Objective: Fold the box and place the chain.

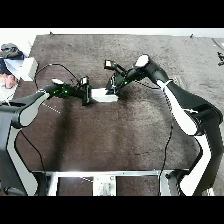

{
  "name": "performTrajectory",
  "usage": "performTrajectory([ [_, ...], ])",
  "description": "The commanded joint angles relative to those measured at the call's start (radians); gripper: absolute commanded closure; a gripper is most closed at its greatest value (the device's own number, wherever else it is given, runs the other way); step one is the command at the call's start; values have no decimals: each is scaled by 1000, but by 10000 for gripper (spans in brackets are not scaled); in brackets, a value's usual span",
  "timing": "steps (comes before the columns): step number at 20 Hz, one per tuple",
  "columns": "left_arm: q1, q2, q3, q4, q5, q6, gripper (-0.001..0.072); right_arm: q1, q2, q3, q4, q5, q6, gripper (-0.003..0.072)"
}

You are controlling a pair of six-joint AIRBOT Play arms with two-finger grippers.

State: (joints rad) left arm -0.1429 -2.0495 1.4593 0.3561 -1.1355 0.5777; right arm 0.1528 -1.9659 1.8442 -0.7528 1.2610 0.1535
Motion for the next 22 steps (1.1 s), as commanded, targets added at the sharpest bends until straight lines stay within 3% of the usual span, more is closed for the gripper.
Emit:
performTrajectory([
  [1, 0, -1, 0, 0, 1, -1, 435, -27, 6, 1, 77, -9, 7, 609],
  [2, 0, 0, 0, 0, 1, -1, 435, -32, 1, 0, 78, -10, 26, 697],
  [12, 0, -1, 0, 0, 1, -1, 435, -33, -126, 0, 63, 61, 87, 697],
  [16, 0, -1, 0, 0, 1, -1, 435, -34, -115, 1, 18, 60, 88, 697],
  [22, 0, -1, 0, 0, 1, -1, 435, -34, 22, 1, 188, 60, 84, 698],
])
